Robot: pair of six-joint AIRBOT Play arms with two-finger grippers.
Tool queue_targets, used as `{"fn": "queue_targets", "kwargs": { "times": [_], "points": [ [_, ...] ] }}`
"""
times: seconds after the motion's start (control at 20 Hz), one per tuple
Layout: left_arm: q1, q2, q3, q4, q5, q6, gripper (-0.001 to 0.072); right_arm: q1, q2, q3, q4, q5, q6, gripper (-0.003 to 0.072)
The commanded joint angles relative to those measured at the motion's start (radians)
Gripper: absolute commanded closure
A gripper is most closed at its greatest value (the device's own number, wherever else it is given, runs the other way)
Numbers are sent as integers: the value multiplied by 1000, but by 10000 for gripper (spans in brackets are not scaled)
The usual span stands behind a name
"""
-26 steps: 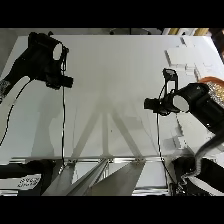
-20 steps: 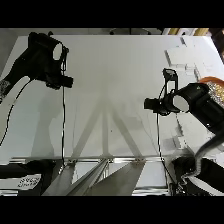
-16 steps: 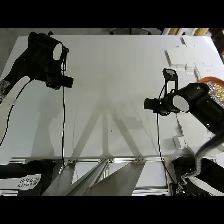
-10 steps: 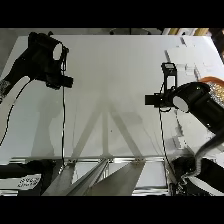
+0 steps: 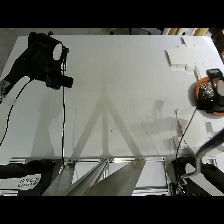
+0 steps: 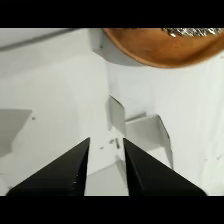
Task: Fold the box and place the chain.
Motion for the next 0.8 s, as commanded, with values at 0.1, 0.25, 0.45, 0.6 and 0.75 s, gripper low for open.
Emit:
{"fn": "queue_targets", "kwargs": {
  "times": [0.1, 0.25, 0.45, 0.6, 0.75],
  "points": [
    [1, 1, 0, 0, 0, 0, 700, -390, -21, 0, 56, -13, -219, 268],
    [1, 1, 0, 0, 0, 0, 700, -523, -80, 0, 74, -26, -271, 212],
    [1, 1, 0, 0, 0, 0, 700, -595, -127, 0, 127, -72, -354, 223],
    [1, 1, 0, 0, 0, 0, 700, -595, -176, 0, 152, -79, -426, 224],
    [0, 1, 0, 0, 0, 0, 700, -595, -229, 0, 116, -110, -420, 307]
  ]
}}
